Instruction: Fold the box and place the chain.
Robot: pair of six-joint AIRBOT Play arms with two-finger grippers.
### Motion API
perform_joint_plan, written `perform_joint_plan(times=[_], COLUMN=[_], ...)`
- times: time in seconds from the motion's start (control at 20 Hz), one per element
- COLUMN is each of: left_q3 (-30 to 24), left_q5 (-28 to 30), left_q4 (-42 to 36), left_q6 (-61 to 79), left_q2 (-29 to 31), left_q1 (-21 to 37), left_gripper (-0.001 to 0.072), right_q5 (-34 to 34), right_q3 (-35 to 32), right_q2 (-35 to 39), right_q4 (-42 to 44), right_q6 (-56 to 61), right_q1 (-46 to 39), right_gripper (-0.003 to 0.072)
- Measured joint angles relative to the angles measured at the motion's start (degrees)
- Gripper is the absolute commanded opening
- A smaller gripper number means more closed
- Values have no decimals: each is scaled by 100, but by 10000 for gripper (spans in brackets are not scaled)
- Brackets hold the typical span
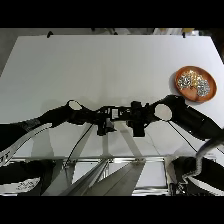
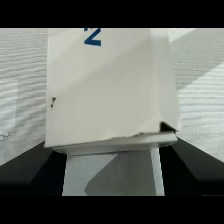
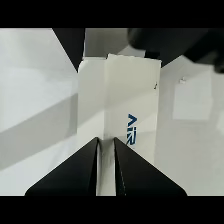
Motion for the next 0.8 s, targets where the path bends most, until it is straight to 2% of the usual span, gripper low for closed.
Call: perform_joint_plan(times=[0.8], left_q3=[2], left_q5=[-7], left_q4=[2], left_q6=[7], left_q2=[0], left_q1=[0], left_gripper=[331], right_q5=[-96], right_q3=[0], right_q2=[48], right_q4=[-258], right_q6=[138], right_q1=[-2], right_gripper=[75])
